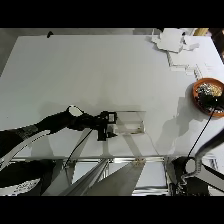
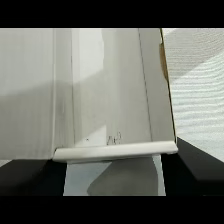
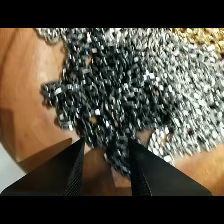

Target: Fold the box and place the chain.

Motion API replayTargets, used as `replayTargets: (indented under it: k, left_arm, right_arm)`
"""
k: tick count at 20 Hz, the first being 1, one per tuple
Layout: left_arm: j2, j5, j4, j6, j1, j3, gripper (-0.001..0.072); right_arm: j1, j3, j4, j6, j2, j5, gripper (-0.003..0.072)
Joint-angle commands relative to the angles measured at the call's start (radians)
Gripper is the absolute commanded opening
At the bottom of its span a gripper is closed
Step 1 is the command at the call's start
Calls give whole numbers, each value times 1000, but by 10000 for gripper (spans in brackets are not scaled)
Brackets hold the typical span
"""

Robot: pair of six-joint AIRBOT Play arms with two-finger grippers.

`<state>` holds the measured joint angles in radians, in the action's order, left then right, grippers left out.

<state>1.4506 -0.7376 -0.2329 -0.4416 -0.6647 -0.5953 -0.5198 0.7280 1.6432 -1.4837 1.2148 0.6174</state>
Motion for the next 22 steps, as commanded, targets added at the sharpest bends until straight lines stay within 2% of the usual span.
replayTargets:
  k: [1, 5, 8, 12, 13, 15, 18, 22]
  left_arm:
    - [0, 0, 0, 0, 0, 0, 151]
    - [0, 0, 0, 0, 0, 0, 151]
    - [0, 0, 0, 0, 0, 0, 151]
    - [0, 0, 0, 0, 0, 0, 151]
    - [0, 0, 0, 0, 0, 0, 151]
    - [0, 0, 0, 0, 0, 0, 151]
    - [0, 0, 0, 0, 0, 0, 151]
    - [0, 0, 0, 0, 0, 0, 151]
  right_arm:
    - [-3, 1, -70, 0, 30, -87, 274]
    - [21, 1, -96, 24, 63, -165, 273]
    - [48, 1, -96, 69, 93, -176, 196]
    - [51, 1, -86, 71, 104, -174, 166]
    - [51, 1, -86, 71, 105, -173, 147]
    - [51, 1, -84, 71, 105, -159, 17]
    - [51, 1, -84, 71, 85, -112, 16]
    - [51, 1, -77, 72, -61, -46, 16]
